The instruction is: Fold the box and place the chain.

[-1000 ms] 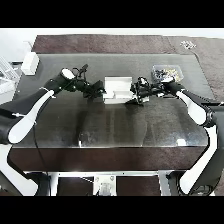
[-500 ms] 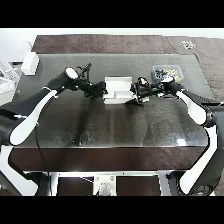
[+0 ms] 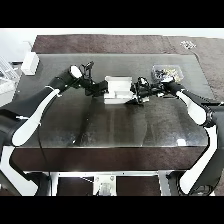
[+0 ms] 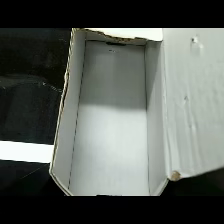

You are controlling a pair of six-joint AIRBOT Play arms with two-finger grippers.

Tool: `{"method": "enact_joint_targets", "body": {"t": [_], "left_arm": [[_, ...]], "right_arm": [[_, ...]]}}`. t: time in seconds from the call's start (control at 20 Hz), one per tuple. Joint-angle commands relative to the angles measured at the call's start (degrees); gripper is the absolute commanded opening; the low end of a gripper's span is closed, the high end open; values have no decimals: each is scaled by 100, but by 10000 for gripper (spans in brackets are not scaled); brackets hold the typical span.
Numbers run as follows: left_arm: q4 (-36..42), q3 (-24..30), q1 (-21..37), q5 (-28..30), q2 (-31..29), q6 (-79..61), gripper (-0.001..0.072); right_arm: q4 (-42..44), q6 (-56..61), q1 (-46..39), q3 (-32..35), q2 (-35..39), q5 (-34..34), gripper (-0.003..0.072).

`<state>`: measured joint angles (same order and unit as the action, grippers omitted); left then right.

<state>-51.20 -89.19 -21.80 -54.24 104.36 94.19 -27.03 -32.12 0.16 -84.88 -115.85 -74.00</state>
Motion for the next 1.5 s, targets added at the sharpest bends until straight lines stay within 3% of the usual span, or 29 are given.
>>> {"method": "enact_joint_targets", "body": {"t": [0.0, 0.3, 0.65, 1.05, 1.45], "left_arm": [[-299, -70, -24, -144, 7, 297, 365], [-378, -70, -24, -173, 13, 354, 365], [-546, -616, -157, -452, 293, 509, 365], [-688, -678, -236, -496, 328, 638, 365], [-1375, -1154, -400, -920, 492, 1169, 365]], "right_arm": [[0, 0, 0, -2, 0, -2, 582], [0, 0, 0, -2, 0, -2, 582], [0, 0, 0, -2, 0, -2, 582], [0, 0, 0, -2, 0, -2, 582], [0, 0, 0, -2, 0, 0, 582]]}}
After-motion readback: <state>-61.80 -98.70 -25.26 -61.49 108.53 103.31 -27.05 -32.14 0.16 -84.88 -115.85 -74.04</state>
